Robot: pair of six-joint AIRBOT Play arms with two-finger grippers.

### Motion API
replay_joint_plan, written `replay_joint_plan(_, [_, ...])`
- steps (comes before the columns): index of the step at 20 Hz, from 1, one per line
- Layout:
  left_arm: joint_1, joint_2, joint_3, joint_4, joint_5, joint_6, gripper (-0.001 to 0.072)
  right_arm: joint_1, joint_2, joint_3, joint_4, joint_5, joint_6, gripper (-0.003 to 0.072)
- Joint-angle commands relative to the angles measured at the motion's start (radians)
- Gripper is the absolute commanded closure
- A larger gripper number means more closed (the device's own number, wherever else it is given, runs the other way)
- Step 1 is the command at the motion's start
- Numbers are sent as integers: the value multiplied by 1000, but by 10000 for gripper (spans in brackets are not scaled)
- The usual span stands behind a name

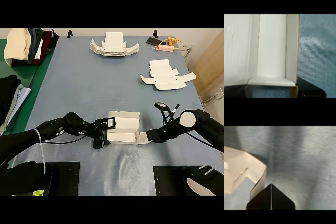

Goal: Fold the box.

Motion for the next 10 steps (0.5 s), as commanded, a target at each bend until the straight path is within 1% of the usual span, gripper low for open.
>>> replay_joint_plan(1, [0,0,0,0,0,-1,298,-2,54,14,111,-5,-78,646])
replay_joint_plan(2, [0,0,0,0,0,-1,299,-2,70,14,115,-5,-78,564])
replay_joint_plan(3, [0,0,0,0,0,-1,298,-2,79,14,119,-5,-78,448])
replay_joint_plan(4, [0,0,0,0,0,-1,299,-2,80,14,126,-5,-78,371])
replay_joint_plan(6, [0,0,0,0,0,-1,299,-2,79,14,148,-6,-85,362])
replay_joint_plan(8, [0,0,0,0,0,-1,299,-2,78,14,203,-11,-137,349])
replay_joint_plan(9, [0,0,0,0,0,-1,298,-2,78,14,232,-17,-161,263])
replay_joint_plan(10, [0,0,0,0,0,-1,298,-2,77,14,253,-29,-172,244])
